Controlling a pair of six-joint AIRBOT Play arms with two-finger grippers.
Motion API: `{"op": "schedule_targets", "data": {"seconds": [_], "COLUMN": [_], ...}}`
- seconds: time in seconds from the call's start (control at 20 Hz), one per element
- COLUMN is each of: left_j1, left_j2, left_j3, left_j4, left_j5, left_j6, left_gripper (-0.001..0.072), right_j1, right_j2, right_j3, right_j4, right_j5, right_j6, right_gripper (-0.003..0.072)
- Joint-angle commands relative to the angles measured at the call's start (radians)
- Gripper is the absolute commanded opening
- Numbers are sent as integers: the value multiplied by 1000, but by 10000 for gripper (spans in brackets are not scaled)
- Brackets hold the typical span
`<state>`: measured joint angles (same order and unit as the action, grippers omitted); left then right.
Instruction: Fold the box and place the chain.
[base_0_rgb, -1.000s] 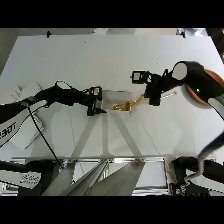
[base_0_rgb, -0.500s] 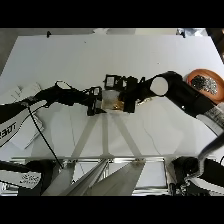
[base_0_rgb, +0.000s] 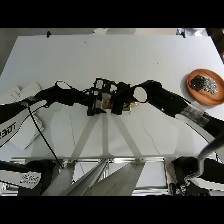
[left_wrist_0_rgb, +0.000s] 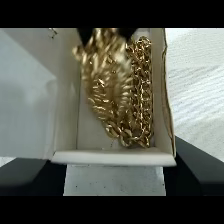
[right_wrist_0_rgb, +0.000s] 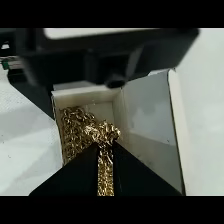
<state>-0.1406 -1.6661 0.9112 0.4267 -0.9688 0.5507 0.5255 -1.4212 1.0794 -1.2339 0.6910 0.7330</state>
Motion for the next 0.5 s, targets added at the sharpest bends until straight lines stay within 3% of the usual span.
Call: {"op": "schedule_targets", "data": {"seconds": [0.0,0.2,0.25,0.45], "left_j1": [0,0,0,0], "left_j2": [0,0,0,0], "left_j3": [0,0,0,0], "left_j4": [0,0,0,0], "left_j5": [0,0,0,0], "left_j6": [0,0,0,0], "left_gripper": [17,17,17,17], "right_j1": [2,2,2,-39], "right_j2": [-11,97,135,242], "right_j3": [1,1,1,1], "right_j4": [-28,-98,-143,-284], "right_j5": [-5,124,179,358], "right_j6": [37,-7,-9,-9], "right_gripper": [128,239,320,327]}}
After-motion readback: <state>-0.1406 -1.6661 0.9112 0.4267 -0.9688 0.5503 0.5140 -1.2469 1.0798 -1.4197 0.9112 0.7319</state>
